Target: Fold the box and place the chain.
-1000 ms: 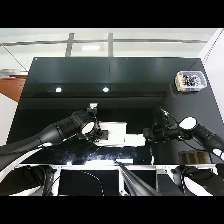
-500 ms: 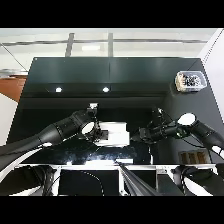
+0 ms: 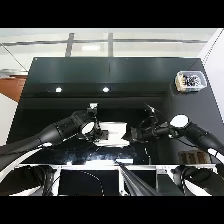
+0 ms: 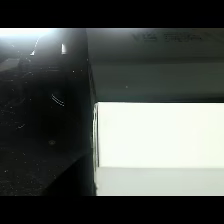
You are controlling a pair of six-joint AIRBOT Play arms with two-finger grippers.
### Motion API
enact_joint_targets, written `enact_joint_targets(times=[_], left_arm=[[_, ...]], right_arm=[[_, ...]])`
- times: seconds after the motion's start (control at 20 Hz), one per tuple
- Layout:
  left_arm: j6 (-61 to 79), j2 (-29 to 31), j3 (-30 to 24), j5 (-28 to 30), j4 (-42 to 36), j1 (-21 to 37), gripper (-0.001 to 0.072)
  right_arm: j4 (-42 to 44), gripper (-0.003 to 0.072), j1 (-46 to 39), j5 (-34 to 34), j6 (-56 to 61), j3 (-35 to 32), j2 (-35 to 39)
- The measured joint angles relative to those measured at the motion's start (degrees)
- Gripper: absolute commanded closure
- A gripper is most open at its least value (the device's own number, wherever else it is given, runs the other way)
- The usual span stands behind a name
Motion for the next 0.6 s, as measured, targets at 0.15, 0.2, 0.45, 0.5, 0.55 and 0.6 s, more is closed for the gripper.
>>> enact_joint_targets(times=[0.15, 0.2, 0.45, 0.5, 0.55, 0.6], left_arm=[[0.3, 0.0, 0.0, 0.0, 0.0, 0.0, 0.0677], [0.3, 0.0, 0.0, 0.0, 0.0, 0.0, 0.0677], [0.4, 0.0, 0.0, 0.0, 0.0, 0.0, 0.0677], [0.4, 0.0, 0.0, 0.0, 0.0, 0.0, 0.0677], [0.4, 0.0, 0.0, 0.0, 0.0, 0.0, 0.0677], [0.4, 0.0, 0.0, 0.0, 0.0, 0.0, 0.0677]], right_arm=[[-5.8, 0.0145, 3.6, -1.8, 7.6, 3.0, 0.0], [-8.6, 0.0145, 4.7, -2.2, 10.8, 4.1, 0.0], [-20.1, 0.0153, 9.7, -2.0, 23.7, 9.1, 0.0], [-21.6, 0.0152, 10.4, -1.9, 25.3, 9.7, 0.0], [-22.8, 0.0152, 11.1, -1.7, 26.7, 10.1, 0.0], [-23.7, 0.0152, 11.7, -1.7, 27.7, 10.4, 0.0]])
